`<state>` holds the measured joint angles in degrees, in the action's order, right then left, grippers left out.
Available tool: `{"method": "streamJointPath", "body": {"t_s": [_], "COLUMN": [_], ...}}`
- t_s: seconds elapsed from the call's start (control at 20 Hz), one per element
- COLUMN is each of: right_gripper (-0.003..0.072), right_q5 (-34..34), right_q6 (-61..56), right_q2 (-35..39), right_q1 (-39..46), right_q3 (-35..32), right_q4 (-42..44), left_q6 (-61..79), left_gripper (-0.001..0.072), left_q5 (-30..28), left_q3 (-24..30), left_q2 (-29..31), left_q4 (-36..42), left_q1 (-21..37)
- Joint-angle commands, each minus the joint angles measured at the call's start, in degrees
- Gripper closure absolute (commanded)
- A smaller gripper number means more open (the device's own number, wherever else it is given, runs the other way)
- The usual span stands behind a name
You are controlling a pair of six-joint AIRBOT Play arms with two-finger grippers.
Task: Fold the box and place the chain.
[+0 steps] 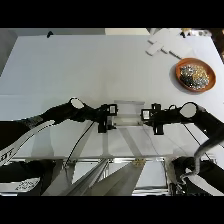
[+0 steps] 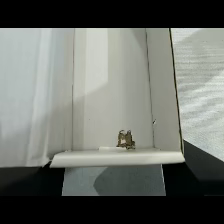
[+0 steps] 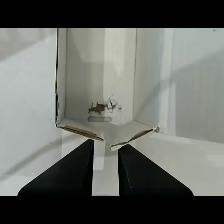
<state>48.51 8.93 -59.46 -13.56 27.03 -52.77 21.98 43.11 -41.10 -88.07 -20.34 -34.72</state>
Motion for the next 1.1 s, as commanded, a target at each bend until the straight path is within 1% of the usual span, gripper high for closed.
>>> {"method": "streamJointPath", "body": {"t_s": [0.0,0.4,0.55,0.65,0.7,0.75,0.8,0.9,1.0,1.05], "right_gripper": [0.0539,0.0539,0.0538,0.0536,0.0517,0.0456,0.0355,0.0271,0.0263,0.0175], "right_q5": [0.72,-1.68,-1.95,-1.92,-2.01,-2.14,-2.25,-2.23,-1.99,-1.99], "right_q6": [0.07,0.85,1.92,2.12,2.12,2.10,1.95,1.57,1.44,1.16], "right_q2": [-1.66,-2.21,-2.82,-3.19,-3.30,-3.30,-3.34,-3.54,-3.54,-3.54], "right_q1": [-0.07,-0.07,-0.07,-0.07,-0.07,-0.07,-0.07,-0.07,-0.07,-0.07], "right_q3": [-0.04,-0.04,-0.07,-0.09,-0.20,-0.26,-0.28,-0.31,-0.31,-0.39], "right_q4": [1.64,6.60,10.75,11.89,11.89,12.13,12.92,14.01,13.99,13.99], "left_q6": [0.02,0.02,0.02,0.02,0.02,0.02,0.02,0.02,0.02,0.02], "left_gripper": [0.0700,0.0700,0.0700,0.0700,0.0700,0.0700,0.0700,0.0700,0.0700,0.0700], "left_q5": [0.00,0.00,0.00,0.00,0.00,0.00,0.00,0.00,0.00,0.00], "left_q3": [0.02,0.02,0.02,0.02,0.02,0.02,0.02,0.02,0.02,0.02], "left_q2": [0.04,0.04,0.04,0.04,0.04,0.04,0.04,0.04,0.04,0.04], "left_q4": [0.00,0.00,0.00,0.00,0.00,0.00,-0.02,0.00,-0.02,0.00], "left_q1": [0.00,0.00,0.00,0.00,0.00,0.00,0.00,-0.02,0.00,0.00]}}
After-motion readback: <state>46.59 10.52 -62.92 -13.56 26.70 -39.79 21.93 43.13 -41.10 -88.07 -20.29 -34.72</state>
